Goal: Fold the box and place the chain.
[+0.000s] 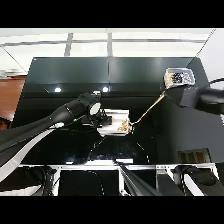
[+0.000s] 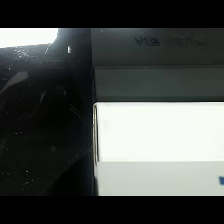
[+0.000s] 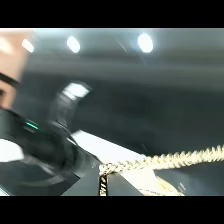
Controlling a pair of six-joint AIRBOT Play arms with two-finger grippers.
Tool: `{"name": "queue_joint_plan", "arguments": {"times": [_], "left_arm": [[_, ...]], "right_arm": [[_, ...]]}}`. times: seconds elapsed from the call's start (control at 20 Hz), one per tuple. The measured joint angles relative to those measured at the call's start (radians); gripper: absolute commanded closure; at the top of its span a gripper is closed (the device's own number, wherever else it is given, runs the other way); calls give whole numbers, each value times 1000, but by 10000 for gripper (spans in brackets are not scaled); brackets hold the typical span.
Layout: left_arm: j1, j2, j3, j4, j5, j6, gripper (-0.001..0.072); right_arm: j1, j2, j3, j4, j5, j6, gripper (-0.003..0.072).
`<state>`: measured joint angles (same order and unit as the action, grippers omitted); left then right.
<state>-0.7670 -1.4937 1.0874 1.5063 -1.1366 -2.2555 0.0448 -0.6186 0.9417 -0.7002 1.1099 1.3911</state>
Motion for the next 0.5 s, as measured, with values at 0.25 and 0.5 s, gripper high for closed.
{"name": "queue_joint_plan", "arguments": {"times": [0.25,0.5], "left_arm": [[0,0,0,0,1,0,678],[0,0,0,0,2,0,678]], "right_arm": [[0,19,120,70,-52,-8,669],[0,22,172,139,-67,-28,669]]}}
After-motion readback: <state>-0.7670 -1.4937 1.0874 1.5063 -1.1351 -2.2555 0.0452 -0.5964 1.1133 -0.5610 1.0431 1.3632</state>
